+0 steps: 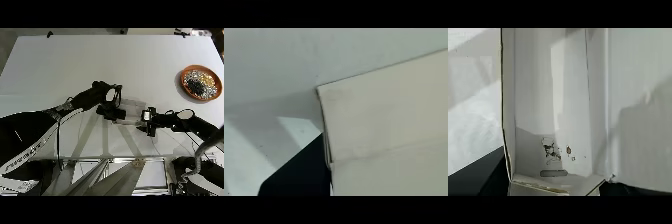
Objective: Fold the box and place the chain.
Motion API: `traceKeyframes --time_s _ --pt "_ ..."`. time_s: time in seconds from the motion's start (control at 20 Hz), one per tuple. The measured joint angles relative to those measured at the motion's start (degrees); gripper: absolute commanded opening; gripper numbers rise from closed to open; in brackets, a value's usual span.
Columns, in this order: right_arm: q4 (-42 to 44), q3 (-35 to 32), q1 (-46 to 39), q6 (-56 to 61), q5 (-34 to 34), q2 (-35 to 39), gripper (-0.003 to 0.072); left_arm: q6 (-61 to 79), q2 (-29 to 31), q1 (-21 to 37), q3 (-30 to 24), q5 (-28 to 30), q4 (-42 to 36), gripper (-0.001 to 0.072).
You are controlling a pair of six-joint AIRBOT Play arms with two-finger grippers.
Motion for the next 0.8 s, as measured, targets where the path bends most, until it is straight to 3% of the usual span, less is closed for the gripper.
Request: traceKeyframes --time_s 0.05,0.15,0.2,0.25,0.3,0.45,0.65,0.8 --pt "0.0 0.0 0.0 0.0 0.0 0.0 0.0341 0.2 0.0 0.0 0.0 0.0 0.0 0.0007" --pt "-0.1 0.0 0.0 -0.1 -0.1 0.0 0.0341 0.3 0.0 0.0 0.0 0.1 -0.1 0.0088" --pt "-0.2 0.0 0.0 -0.4 -0.3 0.0 0.0341 0.7 0.0 0.0 0.0 0.2 -0.1 0.0178" --pt "-0.2 0.0 0.0 -0.4 -0.4 0.0 0.0341 0.9 0.1 0.0 0.0 0.3 -0.4 0.0313" --pt "-0.2 0.0 0.0 -0.3 -0.4 0.0 0.0341 0.9 0.2 0.0 0.0 0.6 -0.9 0.0391" --pt "-0.2 0.0 0.0 -0.3 -0.3 0.0 0.0341 0.8 0.9 0.0 0.0 0.3 -0.6 0.0414" --pt "-0.2 0.0 0.0 -0.2 -0.3 0.0 0.0341 0.9 2.7 0.0 0.0 -0.3 -0.6 0.0586" --pt "-0.2 0.0 0.0 -0.2 -0.3 0.0 0.0341 1.5 3.5 0.0 0.0 -1.3 -1.0 0.0588"
